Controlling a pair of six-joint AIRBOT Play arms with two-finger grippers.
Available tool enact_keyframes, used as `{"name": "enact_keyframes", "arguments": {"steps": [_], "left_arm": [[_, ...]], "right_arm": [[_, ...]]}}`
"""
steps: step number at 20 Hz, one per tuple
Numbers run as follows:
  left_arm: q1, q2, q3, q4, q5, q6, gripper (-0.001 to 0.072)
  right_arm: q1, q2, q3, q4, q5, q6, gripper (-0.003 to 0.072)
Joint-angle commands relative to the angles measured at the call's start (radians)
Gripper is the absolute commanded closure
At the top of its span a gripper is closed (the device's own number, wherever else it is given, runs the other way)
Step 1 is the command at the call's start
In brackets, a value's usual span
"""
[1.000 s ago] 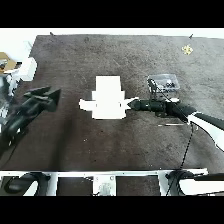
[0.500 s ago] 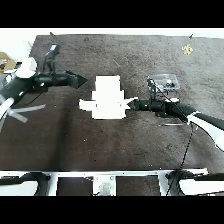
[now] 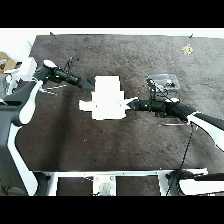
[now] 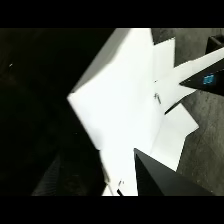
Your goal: Fold the box and place the chain.
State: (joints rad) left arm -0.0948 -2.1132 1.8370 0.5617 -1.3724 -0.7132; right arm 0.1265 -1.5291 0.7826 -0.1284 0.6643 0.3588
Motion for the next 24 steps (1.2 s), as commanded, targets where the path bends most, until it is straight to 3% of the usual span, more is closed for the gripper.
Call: {"name": "enact_keyframes", "arguments": {"steps": [1, 8, 10, 12, 13, 15, 18, 20, 24], "left_arm": [[-0.008, -0.108, 0.074, -0.098, -0.085, -0.005, 0.0226], [-0.079, -0.139, 0.074, -0.120, -0.113, 0.039, 0.0227], [-0.080, -0.140, 0.074, -0.098, -0.111, 0.032, 0.0296], [-0.076, -0.140, 0.074, -0.093, -0.118, 0.029, 0.0298], [-0.076, -0.140, 0.074, -0.092, -0.125, 0.029, 0.0348], [-0.076, -0.140, 0.074, -0.092, -0.145, 0.032, 0.0675], [-0.076, -0.139, 0.074, -0.089, -0.191, 0.047, 0.0700], [-0.076, -0.138, 0.075, -0.092, -0.208, 0.115, 0.0701], [-0.076, -0.138, 0.136, -0.090, -0.152, 0.278, 0.0700]], "right_arm": [[0.001, 0.000, 0.001, -0.002, 0.002, 0.000, 0.0687], [0.001, 0.000, 0.000, -0.002, 0.001, 0.000, 0.0687], [0.001, 0.000, 0.000, -0.002, 0.001, 0.000, 0.0687], [0.001, 0.000, 0.000, -0.002, 0.001, 0.000, 0.0687], [0.001, 0.000, 0.000, -0.002, 0.001, 0.000, 0.0687], [0.001, 0.000, 0.001, -0.002, 0.000, 0.000, 0.0687], [0.001, 0.001, 0.000, -0.002, -0.011, 0.000, 0.0684], [-0.004, 0.016, 0.000, -0.003, -0.003, -0.031, 0.0184], [-0.093, 0.132, 0.000, -0.008, 0.082, -0.075, 0.0190]]}}
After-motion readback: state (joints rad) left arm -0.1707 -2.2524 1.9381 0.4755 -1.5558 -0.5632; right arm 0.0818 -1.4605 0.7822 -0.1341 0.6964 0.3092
